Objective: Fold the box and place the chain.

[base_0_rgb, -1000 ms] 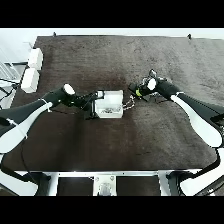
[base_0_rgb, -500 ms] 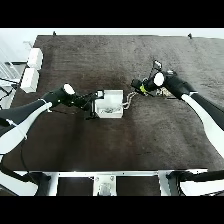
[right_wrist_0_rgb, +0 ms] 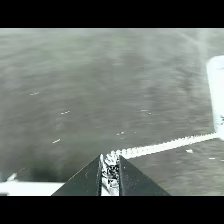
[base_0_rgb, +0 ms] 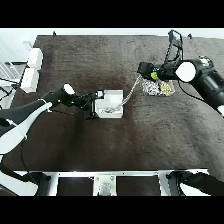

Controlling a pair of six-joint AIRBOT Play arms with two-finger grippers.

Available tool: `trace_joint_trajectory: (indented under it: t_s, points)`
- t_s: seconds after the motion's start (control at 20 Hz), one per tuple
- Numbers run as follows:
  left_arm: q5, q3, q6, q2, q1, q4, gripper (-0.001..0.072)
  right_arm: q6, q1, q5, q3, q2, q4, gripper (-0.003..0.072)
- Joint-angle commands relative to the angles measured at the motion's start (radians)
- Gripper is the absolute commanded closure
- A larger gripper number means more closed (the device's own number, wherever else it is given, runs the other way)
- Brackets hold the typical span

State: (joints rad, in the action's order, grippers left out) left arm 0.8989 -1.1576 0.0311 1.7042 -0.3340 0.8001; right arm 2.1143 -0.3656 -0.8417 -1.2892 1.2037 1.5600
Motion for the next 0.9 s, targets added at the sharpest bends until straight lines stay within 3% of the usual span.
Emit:
trace_joint_trajectory:
  t_s: [0.0,0.5,0.65,0.85]
  points:
    - [-0.001,-0.001,0.000,0.000,0.000,0.000,0.0180,-0.021,-0.090,-0.005,-0.001,-0.096,0.013,0.0684]
    - [0.000,-0.001,0.000,0.000,0.000,0.000,0.0180,0.029,-0.358,0.056,0.008,-0.131,0.016,0.0684]
    - [0.000,-0.001,0.000,0.000,0.000,0.000,0.0180,0.052,-0.356,0.076,0.078,-0.130,0.016,0.0684]
    - [-0.001,-0.001,0.000,0.000,0.000,0.000,0.0180,0.085,-0.358,0.231,0.211,-0.097,-0.031,0.0684]
